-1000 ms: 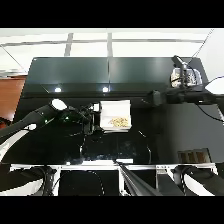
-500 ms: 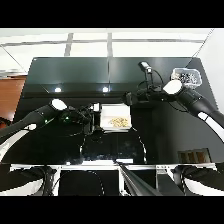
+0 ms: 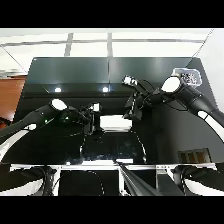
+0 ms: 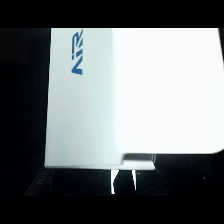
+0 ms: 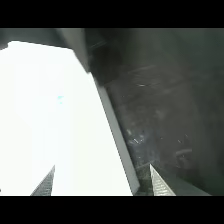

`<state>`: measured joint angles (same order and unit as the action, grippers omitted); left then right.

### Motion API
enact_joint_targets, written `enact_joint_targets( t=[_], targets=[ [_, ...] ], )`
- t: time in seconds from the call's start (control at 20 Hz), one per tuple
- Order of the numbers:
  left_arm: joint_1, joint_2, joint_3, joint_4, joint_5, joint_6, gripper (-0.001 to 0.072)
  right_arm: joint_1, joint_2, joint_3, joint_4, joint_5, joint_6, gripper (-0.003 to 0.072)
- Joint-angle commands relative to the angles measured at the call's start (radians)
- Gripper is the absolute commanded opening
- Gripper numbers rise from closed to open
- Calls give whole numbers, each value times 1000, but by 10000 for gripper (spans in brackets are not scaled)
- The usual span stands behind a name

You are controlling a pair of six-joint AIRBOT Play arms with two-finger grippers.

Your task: Fold the box and place the chain.

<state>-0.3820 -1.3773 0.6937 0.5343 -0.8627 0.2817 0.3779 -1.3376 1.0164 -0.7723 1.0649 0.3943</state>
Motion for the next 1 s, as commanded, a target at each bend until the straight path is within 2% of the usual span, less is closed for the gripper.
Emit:
enact_joint_targets(
  t=[0.0,0.25,0.55,0.6,0.65,0.75,0.8,0.85,0.9,0.95],
  targets=[
    [0,0,1,0,-7,0,397,18,0,-7,-3,60,-74,695],
    [0,0,1,0,-10,0,397,23,0,-8,-8,105,-73,695],
    [0,0,1,0,-10,0,397,23,-1,-8,-11,49,-74,694],
    [0,0,1,0,-10,0,397,25,-1,-8,-15,57,-74,647],
    [0,0,1,0,-9,0,397,30,-1,-8,-21,66,-74,551],
    [0,0,1,0,-9,0,397,44,-1,-8,-51,68,-73,469],
    [0,0,1,0,-9,0,397,52,-1,-9,-71,68,-73,469],
    [0,0,1,0,-9,0,398,58,-1,-9,-84,68,-73,413],
    [0,0,1,0,-9,0,397,63,-1,-9,-97,69,-72,271],
    [0,0,1,0,-9,0,397,66,-1,-9,-107,69,-72,196]
  ],
)
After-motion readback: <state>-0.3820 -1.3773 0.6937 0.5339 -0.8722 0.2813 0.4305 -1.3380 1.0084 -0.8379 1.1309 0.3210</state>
